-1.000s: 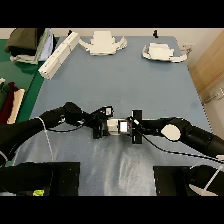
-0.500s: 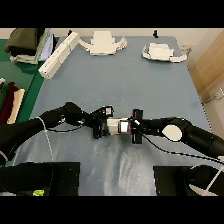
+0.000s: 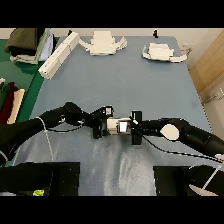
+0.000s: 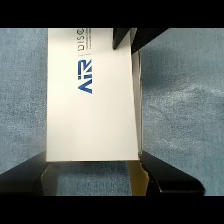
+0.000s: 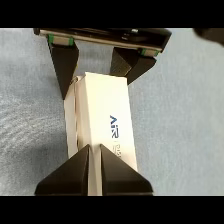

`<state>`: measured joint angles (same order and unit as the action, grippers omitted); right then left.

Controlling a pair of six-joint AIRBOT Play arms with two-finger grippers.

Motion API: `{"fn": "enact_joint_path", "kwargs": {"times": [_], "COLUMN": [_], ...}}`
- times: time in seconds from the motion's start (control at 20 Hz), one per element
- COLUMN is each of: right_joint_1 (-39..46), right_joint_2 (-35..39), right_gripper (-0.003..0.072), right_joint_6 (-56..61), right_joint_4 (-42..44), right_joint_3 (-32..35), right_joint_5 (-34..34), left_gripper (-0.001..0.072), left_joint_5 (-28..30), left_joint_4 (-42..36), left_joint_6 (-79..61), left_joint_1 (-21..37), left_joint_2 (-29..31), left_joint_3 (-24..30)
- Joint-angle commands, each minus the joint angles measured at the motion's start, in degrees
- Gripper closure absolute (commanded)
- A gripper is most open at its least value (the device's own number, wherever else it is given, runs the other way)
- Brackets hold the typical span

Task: Fold the box.

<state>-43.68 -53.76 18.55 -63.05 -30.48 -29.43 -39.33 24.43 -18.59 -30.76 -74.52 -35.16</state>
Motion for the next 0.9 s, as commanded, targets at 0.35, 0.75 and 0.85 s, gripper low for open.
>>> {"fn": "enact_joint_path", "kwargs": {"times": [0.35, 0.75, 0.85], "right_joint_1": [0.1, 0.1, 0.1], "right_joint_2": [2.8, 3.1, 3.0], "right_gripper": [0.0366, 0.0672, 0.068], "right_joint_6": [0.1, 0.0, 0.0], "right_joint_4": [-0.1, 0.5, 0.5], "right_joint_3": [0.0, 0.0, 0.0], "right_joint_5": [0.2, 3.5, 4.5], "left_gripper": [0.0227, 0.0227, 0.0227], "left_joint_5": [-0.1, -0.1, -0.1], "left_joint_4": [0.0, 0.0, 0.0], "left_joint_6": [0.0, 0.0, 0.0], "left_joint_1": [0.0, 0.0, 0.0], "left_joint_2": [0.0, 0.0, 0.0], "left_joint_3": [0.0, 0.0, 0.0]}}
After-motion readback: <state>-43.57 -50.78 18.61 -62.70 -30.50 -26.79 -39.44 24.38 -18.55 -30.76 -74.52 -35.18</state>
